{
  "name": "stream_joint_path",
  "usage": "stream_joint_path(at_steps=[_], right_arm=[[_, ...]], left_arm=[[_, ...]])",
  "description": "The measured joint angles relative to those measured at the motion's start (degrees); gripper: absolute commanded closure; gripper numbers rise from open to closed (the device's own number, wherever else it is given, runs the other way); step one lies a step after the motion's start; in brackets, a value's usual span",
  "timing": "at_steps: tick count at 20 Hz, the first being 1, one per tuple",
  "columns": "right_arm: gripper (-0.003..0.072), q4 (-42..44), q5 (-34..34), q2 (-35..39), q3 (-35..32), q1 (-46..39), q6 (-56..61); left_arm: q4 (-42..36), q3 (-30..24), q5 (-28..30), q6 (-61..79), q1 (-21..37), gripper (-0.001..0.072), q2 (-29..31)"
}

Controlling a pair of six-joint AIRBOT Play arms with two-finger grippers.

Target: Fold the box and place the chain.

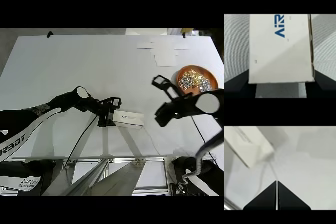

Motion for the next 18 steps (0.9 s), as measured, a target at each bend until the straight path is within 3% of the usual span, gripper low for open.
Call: stream_joint_path(at_steps=[2, 7, 18], right_arm=[[0.0672, -3.72, 4.92, 2.51, -2.86, -5.22, 4.52], [0.0671, -8.28, 8.83, 4.90, -10.80, -14.12, 10.60], [0.0671, -10.10, 9.75, 5.46, -13.92, -17.27, 13.31]], left_arm=[[0.07, 0.00, 0.00, 0.04, 0.00, 0.0575, 0.00], [0.11, 0.00, 0.00, 0.13, 0.00, 0.0575, 0.00], [0.13, 0.00, -0.09, 0.13, 0.00, 0.0575, 0.00]])
